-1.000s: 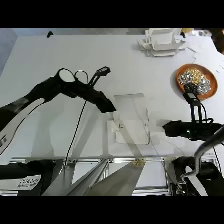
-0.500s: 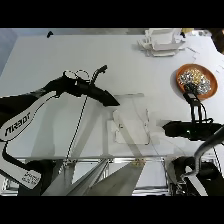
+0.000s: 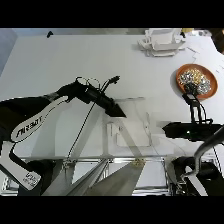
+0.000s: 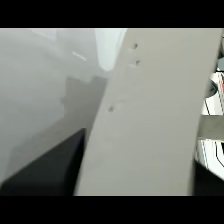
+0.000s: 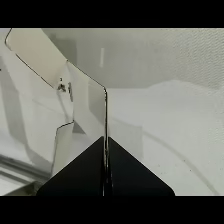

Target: Fold the box and place the chain.

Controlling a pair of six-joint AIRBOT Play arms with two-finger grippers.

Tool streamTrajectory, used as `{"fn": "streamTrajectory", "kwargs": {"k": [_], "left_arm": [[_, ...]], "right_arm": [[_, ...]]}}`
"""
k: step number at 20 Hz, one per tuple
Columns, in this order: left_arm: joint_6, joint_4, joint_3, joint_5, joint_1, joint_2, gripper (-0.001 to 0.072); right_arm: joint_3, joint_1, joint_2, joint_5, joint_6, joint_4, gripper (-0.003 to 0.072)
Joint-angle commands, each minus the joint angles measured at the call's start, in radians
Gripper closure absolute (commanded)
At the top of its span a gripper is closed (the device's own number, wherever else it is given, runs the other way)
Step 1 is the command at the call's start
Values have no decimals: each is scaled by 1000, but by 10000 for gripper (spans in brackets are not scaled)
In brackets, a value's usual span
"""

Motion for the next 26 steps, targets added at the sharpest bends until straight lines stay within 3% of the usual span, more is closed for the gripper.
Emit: {"fn": "streamTrajectory", "kwargs": {"k": [1,5,10,11,13,15,19,22,26], "left_arm": [[27,33,1,-6,-11,-2,524],[96,115,1,-2,-8,2,705],[135,126,1,81,-9,41,707],[162,139,1,99,-10,56,708],[219,187,1,137,-10,98,708],[238,240,1,189,-10,149,708],[239,313,1,286,-21,228,708],[238,370,0,352,-53,235,708],[203,420,0,447,-95,234,708]], "right_arm": [[0,1,0,1,1,1,663],[0,1,0,1,1,1,663],[0,1,0,-5,0,44,658],[2,1,0,-8,0,53,595],[8,1,1,-21,0,58,358],[25,1,1,-45,0,58,264],[91,1,1,-114,-3,46,265],[109,1,0,-183,-8,41,268],[109,1,0,-191,-8,-19,269]]}}
